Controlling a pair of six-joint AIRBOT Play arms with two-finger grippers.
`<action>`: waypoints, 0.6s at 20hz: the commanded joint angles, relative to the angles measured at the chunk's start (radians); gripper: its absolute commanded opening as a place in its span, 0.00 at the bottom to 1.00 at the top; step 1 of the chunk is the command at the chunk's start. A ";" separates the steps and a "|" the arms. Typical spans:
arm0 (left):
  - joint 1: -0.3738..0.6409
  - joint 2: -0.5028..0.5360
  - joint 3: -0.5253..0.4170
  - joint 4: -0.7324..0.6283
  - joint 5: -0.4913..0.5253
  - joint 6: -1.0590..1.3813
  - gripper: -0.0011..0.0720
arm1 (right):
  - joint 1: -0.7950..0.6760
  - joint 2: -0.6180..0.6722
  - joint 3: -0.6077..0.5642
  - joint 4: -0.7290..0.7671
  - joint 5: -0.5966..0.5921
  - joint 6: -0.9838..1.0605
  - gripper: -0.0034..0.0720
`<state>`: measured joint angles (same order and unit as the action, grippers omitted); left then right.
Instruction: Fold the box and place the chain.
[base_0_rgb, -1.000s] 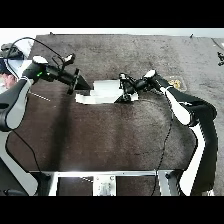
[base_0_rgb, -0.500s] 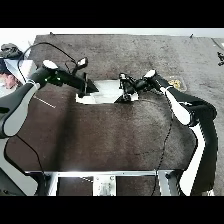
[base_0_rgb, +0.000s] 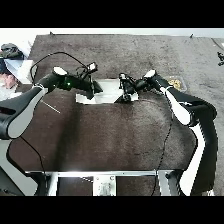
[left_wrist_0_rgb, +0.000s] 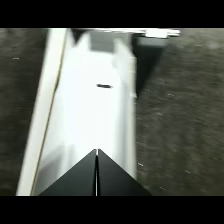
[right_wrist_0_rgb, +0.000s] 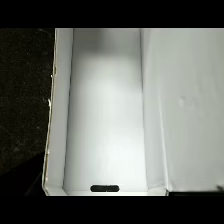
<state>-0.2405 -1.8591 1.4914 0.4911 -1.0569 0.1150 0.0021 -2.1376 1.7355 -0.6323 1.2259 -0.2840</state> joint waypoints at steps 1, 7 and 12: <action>0.020 -0.033 0.067 -0.002 0.043 -0.040 0.03 | 0.000 -0.001 0.000 0.000 0.000 0.000 0.62; 0.033 -0.053 0.087 -0.006 0.097 -0.048 0.03 | 0.000 -0.001 0.000 0.000 0.000 0.000 0.62; 0.033 -0.104 0.087 -0.040 0.105 -0.056 0.03 | 0.000 -0.001 0.000 0.000 0.000 0.000 0.62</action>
<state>-0.2085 -1.9385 1.5757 0.4644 -0.9630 0.0658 0.0021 -2.1380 1.7351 -0.6308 1.2255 -0.2817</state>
